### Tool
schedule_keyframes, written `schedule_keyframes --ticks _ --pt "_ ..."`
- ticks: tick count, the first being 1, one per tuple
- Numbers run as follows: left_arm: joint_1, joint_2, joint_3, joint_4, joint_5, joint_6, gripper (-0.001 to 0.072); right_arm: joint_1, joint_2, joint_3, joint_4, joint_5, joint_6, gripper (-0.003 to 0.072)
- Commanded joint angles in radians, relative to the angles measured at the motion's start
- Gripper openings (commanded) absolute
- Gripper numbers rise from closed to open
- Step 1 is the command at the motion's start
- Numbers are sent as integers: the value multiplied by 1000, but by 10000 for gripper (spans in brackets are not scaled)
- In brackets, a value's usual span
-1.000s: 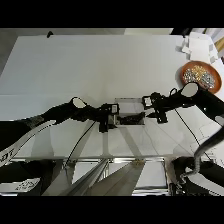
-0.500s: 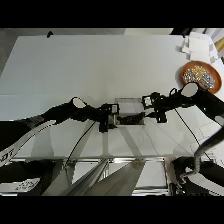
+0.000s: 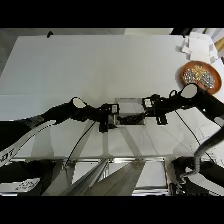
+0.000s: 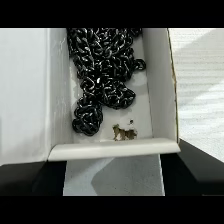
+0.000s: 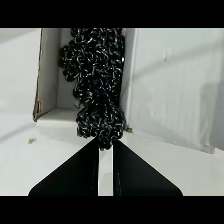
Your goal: Fold the box and place the chain.
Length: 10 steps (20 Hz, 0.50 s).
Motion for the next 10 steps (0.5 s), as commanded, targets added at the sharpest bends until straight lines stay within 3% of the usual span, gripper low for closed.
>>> schedule_keyframes --ticks 1,4,7,10 --pt "0 1 0 0 0 0 273 0 21 -2 -1 6 6 18" --pt "0 1 0 0 0 0 273 0 58 -2 -14 18 121 18" --pt "0 1 0 0 0 0 273 0 126 -2 -19 104 167 18" --pt "0 1 0 0 0 0 273 0 207 -2 69 160 230 17"
